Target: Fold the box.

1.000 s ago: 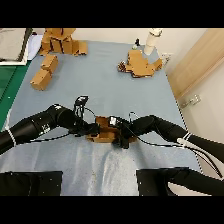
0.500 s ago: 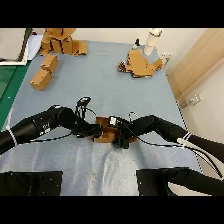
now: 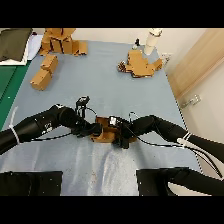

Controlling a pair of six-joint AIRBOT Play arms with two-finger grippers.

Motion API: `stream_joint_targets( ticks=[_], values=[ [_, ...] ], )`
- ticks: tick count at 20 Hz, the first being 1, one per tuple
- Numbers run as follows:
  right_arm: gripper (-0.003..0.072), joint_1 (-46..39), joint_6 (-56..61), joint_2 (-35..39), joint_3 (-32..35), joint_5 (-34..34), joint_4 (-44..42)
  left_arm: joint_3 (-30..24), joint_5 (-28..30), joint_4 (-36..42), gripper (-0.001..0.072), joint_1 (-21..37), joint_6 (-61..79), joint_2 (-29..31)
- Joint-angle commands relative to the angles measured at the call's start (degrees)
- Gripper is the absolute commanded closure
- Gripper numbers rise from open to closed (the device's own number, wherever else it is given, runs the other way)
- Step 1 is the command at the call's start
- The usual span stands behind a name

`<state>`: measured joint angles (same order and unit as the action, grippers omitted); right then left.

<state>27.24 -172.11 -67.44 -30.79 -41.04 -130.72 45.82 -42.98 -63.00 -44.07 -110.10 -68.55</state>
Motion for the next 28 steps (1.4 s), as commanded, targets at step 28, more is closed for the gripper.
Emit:
stream_joint_targets(
  ticks=[28],
  values=[
    [0.0187, 0.0, 0.0, 0.0, 0.0, 0.0, 0.0, 14.9, -15.0, -19.3, 0.0217, -8.3, -15.3, -13.5]
  ],
)
